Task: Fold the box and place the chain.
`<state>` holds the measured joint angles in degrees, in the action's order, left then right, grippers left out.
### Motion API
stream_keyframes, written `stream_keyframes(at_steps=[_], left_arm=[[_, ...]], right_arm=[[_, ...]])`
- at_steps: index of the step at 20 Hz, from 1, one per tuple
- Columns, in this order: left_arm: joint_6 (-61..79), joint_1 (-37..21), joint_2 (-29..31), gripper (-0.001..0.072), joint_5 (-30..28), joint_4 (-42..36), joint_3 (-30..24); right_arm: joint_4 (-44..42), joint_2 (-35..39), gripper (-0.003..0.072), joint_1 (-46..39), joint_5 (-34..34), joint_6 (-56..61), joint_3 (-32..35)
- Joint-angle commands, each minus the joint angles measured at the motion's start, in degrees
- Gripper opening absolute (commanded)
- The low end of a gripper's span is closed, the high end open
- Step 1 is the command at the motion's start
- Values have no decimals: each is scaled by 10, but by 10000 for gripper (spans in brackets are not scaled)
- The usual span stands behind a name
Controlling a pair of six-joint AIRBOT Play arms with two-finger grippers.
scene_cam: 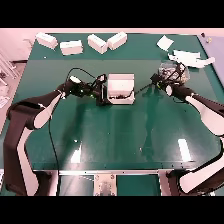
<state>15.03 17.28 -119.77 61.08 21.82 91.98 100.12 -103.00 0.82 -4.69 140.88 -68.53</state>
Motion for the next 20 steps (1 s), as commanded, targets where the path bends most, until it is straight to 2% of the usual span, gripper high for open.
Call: stream_keyframes(at_steps=[1,2,3,7,9,16,20], left_arm=[[0,-1,0,562,0,0,0],[0,-1,0,562,0,0,0],[0,-1,0,562,0,0,0],[0,-1,0,562,0,0,0],[0,-1,0,562,0,0,0],[0,-1,0,562,0,0,0],[0,-1,0,562,0,0,0]], right_arm=[[-2,-23,98,1,-6,1,-13],[-3,-29,27,1,-6,1,-17],[-3,-31,10,1,-6,1,-20],[0,10,7,4,-7,-15,-22],[0,64,7,13,-7,-50,-22],[0,348,4,82,-6,-236,-57],[0,418,4,139,-7,-327,-109]])
